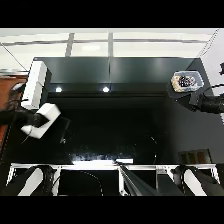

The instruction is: Fold the box and place the chain.

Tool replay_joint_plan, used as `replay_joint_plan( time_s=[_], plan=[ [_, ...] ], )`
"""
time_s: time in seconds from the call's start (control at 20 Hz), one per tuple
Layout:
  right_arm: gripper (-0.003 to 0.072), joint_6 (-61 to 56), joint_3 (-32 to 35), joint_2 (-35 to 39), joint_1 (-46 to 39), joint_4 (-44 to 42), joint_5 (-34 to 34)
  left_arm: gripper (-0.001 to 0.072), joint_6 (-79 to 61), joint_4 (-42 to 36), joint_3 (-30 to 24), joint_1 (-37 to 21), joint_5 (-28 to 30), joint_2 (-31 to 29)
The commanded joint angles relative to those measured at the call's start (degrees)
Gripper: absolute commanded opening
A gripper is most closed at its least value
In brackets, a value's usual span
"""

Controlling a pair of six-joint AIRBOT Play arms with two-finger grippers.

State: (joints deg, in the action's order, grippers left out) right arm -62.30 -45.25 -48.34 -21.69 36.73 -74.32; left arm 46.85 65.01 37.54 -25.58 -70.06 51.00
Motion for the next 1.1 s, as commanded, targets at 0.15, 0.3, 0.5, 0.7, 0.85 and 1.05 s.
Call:
replay_joint_plan(
  time_s=[0.15, 0.3, 0.5, 0.7, 0.85, 1.05],
  plan=[
    [0.0012, 0.6, 0.0, 0.1, 0.0, 0.0, 0.0, 0.0289, 0.0, 6.3, -2.1, -21.1, -0.5, -2.7],
    [0.0012, 0.6, 0.0, 0.0, 0.0, 0.0, 0.0, 0.0288, 0.0, 8.0, -2.1, -25.4, 2.8, -2.7],
    [0.0011, 0.6, 0.0, 0.0, 0.0, 0.0, 0.1, 0.0288, -0.9, 7.7, -2.1, -28.8, 10.4, -1.9],
    [0.0012, 0.6, 0.0, 0.0, 0.0, 0.0, 2.3, 0.0289, -8.6, -0.8, -2.0, -26.3, 14.8, 1.7],
    [0.0012, 0.4, 0.0, 0.0, 0.0, 0.0, 2.7, 0.0289, -14.0, -4.1, -2.0, -21.9, 16.7, 5.1],
    [0.0011, 0.0, 0.0, 0.0, 0.0, 0.0, 2.6, 0.0289, -13.8, -4.3, -2.0, -17.7, 22.4, 9.3]
  ],
)
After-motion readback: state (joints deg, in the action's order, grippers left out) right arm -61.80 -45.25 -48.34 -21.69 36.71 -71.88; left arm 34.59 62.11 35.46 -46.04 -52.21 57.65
